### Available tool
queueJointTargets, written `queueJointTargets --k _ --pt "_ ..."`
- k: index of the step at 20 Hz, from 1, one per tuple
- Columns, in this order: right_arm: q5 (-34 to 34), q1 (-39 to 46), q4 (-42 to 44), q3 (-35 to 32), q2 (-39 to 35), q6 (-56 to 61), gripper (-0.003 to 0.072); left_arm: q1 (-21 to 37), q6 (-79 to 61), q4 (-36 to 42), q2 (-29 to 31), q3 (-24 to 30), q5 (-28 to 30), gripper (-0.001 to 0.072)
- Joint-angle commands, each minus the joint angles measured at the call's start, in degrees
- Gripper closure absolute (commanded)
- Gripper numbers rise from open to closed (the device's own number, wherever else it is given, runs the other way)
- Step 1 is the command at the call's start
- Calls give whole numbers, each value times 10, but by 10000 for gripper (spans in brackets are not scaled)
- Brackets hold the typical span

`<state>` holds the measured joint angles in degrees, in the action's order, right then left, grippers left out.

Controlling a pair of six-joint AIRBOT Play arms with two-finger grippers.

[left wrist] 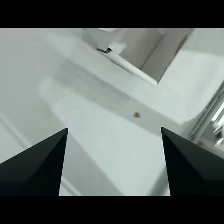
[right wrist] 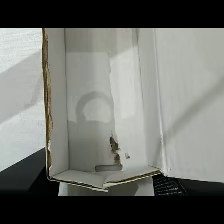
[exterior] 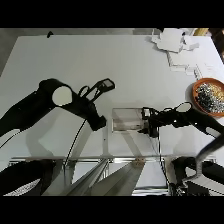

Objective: Fold the box and place the chain.

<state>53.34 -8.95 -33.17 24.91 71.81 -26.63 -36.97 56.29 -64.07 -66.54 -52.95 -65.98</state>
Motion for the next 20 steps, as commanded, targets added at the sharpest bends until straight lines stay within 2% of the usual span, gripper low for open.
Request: queueJointTargets --k 1,3,5,8,10,15,18,20 --pt "0 0 0 0 0 0 272 82 -552 179 5 139 158 71" --pt "0 0 0 0 0 0 272 89 -645 220 -41 178 223 70" --pt "0 0 0 0 0 0 272 74 -669 242 -92 180 232 70" --pt "0 0 0 0 0 0 272 51 -741 329 -137 180 270 69" --pt "0 0 0 0 0 0 272 38 -802 364 -145 180 271 69" --pt "0 0 0 0 0 0 272 22 -812 403 -145 180 268 66" --pt "0 0 0 0 0 0 272 22 -812 447 -146 180 268 10" --pt "0 0 0 0 0 0 272 22 -819 458 -148 180 267 9"
